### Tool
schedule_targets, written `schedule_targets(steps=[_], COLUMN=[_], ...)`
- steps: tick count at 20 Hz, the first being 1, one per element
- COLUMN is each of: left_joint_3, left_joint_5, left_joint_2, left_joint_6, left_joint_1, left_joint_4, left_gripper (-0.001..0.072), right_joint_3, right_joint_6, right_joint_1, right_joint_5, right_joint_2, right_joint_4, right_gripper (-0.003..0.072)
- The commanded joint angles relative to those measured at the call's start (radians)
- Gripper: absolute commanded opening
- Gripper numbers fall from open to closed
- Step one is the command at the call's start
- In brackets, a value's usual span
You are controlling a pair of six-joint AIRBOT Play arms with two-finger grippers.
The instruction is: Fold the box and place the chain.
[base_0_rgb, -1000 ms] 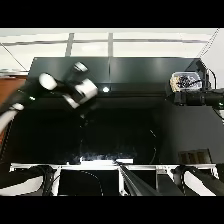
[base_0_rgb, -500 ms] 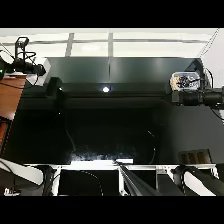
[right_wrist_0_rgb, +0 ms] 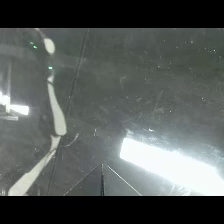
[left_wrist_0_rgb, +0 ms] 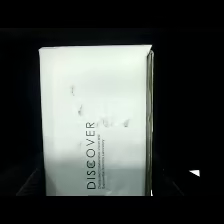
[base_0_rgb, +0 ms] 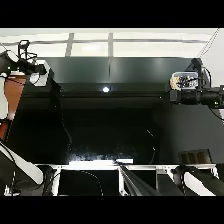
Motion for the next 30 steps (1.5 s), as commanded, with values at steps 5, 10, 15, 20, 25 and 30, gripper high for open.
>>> schedule_targets(steps=[5,10,15,20,25,30], left_joint_3=[0.216,0.083,-0.363,-1.085,-1.294,-1.293], left_joint_5=[-0.302,-0.461,-0.475,0.015,0.038,0.063], left_joint_2=[0.141,0.421,0.759,1.287,1.504,1.519], left_joint_6=[-0.012,-0.038,-0.066,-0.072,-0.084,-0.082], left_joint_1=[0.005,0.003,-0.127,-0.318,-0.263,-0.248], left_joint_4=[0.051,-0.032,-0.208,-0.208,-0.203,-0.2], left_gripper=[0.0706,0.0027,0.0026,0.0028,0.003,0.003], right_joint_3=[0.085,0.324,0.201,-0.166,-0.224,-0.224], right_joint_6=[0.054,0.216,0.217,0.222,0.216,0.216], right_joint_1=[0.001,0.001,0.001,0.001,0.001,0.001], right_joint_5=[-0.006,0.079,-0.152,-0.401,-0.246,-0.212], right_joint_2=[0.002,0.025,0.254,0.374,0.372,0.372], right_joint_4=[-0.041,-0.26,-0.463,-0.414,-0.411,-0.411], right_gripper=[0.0011,0.0008,0.0005,0.0008,0.0013,0.0013])
